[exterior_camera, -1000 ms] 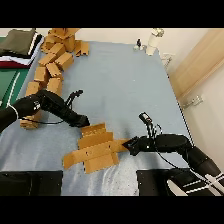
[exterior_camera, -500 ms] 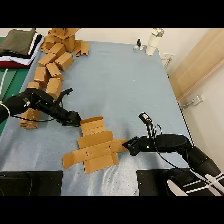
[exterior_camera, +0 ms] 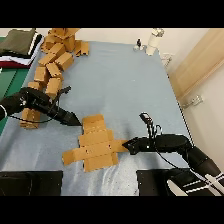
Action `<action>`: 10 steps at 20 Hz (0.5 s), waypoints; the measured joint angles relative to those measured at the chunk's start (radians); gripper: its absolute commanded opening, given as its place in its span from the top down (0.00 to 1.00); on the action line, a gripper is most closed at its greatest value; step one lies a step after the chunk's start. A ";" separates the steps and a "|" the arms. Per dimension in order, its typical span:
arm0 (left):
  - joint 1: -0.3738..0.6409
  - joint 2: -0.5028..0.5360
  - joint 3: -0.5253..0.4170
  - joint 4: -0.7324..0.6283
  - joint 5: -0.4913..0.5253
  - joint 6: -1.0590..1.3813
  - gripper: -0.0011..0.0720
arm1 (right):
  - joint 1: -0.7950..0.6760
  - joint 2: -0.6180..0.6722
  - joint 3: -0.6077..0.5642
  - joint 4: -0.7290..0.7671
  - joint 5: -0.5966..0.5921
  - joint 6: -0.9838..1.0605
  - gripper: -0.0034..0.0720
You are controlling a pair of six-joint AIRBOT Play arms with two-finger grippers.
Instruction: Fold the box.
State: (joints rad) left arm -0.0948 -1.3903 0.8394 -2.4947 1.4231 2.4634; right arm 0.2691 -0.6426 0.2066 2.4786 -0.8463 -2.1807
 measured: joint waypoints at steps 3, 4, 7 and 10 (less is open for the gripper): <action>-0.007 0.001 -0.002 -0.002 -0.011 0.030 0.40 | 0.000 0.000 0.000 -0.004 0.001 0.008 0.95; -0.015 0.001 -0.006 -0.002 -0.016 0.039 0.40 | 0.000 0.000 0.000 -0.005 0.001 0.008 0.95; -0.053 0.002 -0.028 -0.010 -0.045 0.064 0.40 | 0.000 -0.001 0.000 -0.012 0.006 0.010 0.95; -0.104 0.002 -0.041 -0.055 -0.083 0.102 0.40 | 0.000 -0.006 0.000 -0.018 0.012 0.011 0.95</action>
State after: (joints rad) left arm -0.1986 -1.3888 0.7982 -2.5496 1.3399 2.5656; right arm 0.2691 -0.6483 0.2066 2.4603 -0.8345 -2.1700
